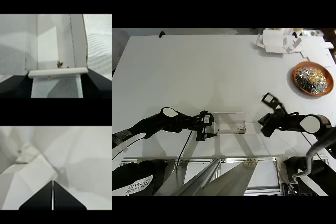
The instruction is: Fold the box and place the chain.
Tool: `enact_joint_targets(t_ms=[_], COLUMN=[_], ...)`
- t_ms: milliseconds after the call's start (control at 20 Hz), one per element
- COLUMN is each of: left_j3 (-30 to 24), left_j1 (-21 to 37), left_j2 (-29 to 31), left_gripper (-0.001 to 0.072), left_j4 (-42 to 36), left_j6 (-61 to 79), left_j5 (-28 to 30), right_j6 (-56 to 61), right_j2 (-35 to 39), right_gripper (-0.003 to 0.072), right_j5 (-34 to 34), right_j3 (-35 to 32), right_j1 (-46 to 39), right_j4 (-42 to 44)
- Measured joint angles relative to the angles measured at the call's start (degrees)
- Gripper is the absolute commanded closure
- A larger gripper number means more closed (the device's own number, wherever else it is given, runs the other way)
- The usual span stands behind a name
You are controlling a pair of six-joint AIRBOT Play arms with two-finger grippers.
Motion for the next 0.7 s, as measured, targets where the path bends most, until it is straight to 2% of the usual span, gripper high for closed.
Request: enact_joint_targets(t_ms=[150,300,700], left_j3=[0.0,0.0,0.0], left_j1=[0.0,0.0,0.0], left_j2=[0.0,0.0,0.0], left_gripper=[0.0573,0.0573,0.0573], left_j4=[0.0,0.0,0.0], left_j6=[0.0,0.0,0.0], left_j5=[0.0,0.0,0.0], right_j6=[11.7,16.5,11.9], right_j2=[-0.1,-3.3,-16.1], right_gripper=[0.0665,0.0665,0.0665], right_j5=[0.5,1.7,5.9], right_j3=[0.0,0.0,0.0], right_j1=[-7.2,-9.7,-6.8], right_j4=[-0.9,-0.3,11.7])
